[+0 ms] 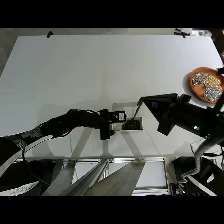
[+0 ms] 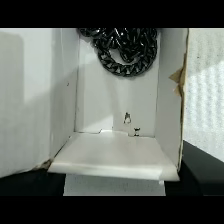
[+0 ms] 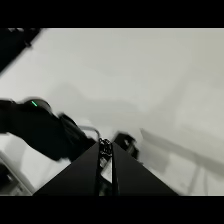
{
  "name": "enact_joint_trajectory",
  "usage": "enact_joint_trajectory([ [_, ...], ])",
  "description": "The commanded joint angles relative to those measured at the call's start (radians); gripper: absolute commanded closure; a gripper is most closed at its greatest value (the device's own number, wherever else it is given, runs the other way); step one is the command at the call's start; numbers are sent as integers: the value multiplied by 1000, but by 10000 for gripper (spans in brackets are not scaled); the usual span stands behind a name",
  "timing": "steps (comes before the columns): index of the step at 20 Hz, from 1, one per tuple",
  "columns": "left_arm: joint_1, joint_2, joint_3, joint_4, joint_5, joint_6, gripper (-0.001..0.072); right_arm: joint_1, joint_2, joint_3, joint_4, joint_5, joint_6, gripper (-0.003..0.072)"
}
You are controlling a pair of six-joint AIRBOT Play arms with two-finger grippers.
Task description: Fold the box and place the chain.
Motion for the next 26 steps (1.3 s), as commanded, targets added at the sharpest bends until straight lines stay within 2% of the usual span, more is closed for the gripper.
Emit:
enact_joint_trajectory([
  [1,0,0,0,0,0,0,455,1,-88,-48,-45,97,-3,671],
  [7,1,0,0,0,0,0,455,1,-213,-96,-60,66,-8,672],
  [10,1,0,0,0,0,0,455,1,-253,-97,-113,113,-3,672],
  [17,0,0,0,0,0,0,455,1,-383,-126,-105,180,-5,671],
  [21,1,0,0,0,0,0,455,1,-442,-127,-105,180,-6,668],
  [22,0,0,0,0,0,0,455,1,-446,-127,-105,178,-10,648],
  [23,1,0,0,0,0,0,455,1,-446,-127,-105,172,-10,564],
  [24,1,0,0,0,0,0,455,1,-446,-127,-103,161,-8,511],
  [26,1,0,0,0,0,0,455,1,-446,-127,-89,135,-8,508],
])
